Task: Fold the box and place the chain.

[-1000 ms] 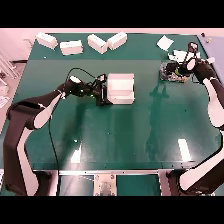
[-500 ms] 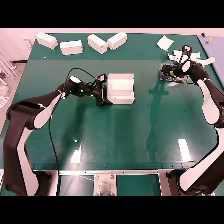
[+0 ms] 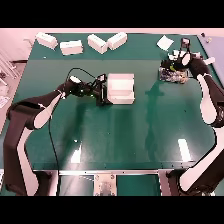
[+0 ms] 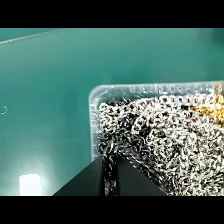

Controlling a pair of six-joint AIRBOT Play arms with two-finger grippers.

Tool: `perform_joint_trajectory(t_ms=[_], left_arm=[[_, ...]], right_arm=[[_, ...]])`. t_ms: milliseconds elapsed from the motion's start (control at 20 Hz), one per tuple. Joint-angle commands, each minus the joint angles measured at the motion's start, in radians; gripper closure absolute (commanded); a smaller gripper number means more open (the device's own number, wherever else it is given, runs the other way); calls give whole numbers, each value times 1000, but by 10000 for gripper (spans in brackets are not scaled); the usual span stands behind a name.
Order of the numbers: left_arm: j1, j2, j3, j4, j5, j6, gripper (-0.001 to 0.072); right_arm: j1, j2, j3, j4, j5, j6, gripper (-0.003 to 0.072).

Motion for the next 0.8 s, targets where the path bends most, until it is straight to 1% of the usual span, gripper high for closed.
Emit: perform_joint_trajectory(t_ms=[0,200,350,450,550,650,750], left_arm=[[1,0,0,0,0,0,147],[1,0,0,0,-1,0,148],[1,0,0,0,-1,0,147],[1,0,0,0,-1,0,148],[1,0,0,0,-1,0,147],[1,0,0,0,-1,0,148],[1,0,0,0,-1,0,147]], right_arm=[[40,38,90,-143,146,1,678],[92,197,91,-262,245,0,679],[150,370,90,-316,315,-19,679],[205,489,90,-365,324,-19,679],[264,591,90,-383,323,-46,679],[324,663,90,-383,324,-71,679],[391,709,90,-382,325,-89,679]])
